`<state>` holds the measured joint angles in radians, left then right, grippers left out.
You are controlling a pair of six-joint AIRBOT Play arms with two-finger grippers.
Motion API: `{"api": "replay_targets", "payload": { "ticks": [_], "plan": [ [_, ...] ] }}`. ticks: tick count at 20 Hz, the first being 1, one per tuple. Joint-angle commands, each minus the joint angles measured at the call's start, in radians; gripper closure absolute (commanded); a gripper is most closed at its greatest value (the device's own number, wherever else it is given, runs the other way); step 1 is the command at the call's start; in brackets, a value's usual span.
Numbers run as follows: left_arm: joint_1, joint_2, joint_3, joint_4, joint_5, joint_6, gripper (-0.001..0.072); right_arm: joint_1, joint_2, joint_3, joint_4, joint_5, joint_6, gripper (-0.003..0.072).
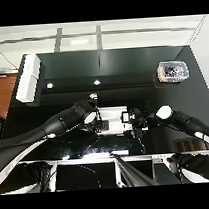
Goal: Fold the box and place the chain.
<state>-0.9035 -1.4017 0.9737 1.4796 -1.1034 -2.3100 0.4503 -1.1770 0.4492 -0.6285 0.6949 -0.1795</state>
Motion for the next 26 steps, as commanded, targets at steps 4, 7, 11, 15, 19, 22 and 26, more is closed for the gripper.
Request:
{"api": "replay_targets", "payload": {
  "ticks": [4,7,11,15,19,22,26],
  "plan": [
    [-0.003,-0.018,0.002,0.032,0.051,-0.036,0.0456,0.0,0.0,0.0,0.0,0.0,0.0,0.0266],
    [-0.003,-0.019,0.002,0.035,0.062,-0.055,0.0457,0.0,0.0,0.0,0.0,0.0,0.0,0.0266],
    [-0.003,-0.025,0.002,0.038,0.088,-0.056,0.0465,0.0,0.0,0.0,0.0,0.0,0.0,0.0266],
    [-0.005,-0.034,0.003,0.034,0.071,-0.055,0.0574,0.0,0.0,0.0,0.0,0.0,0.0,0.0266],
    [-0.005,-0.034,0.003,0.027,0.063,-0.054,0.0686,0.0,0.0,0.0,0.0,0.0,0.0,0.0266],
    [-0.005,-0.034,0.008,0.027,0.055,-0.052,0.0686,0.0,0.0,0.0,0.0,0.0,0.0,0.0266],
    [-0.005,-0.034,0.034,0.031,0.048,-0.049,0.0571,0.0,0.0,0.0,0.0,0.0,0.0,0.0266]
  ]
}}
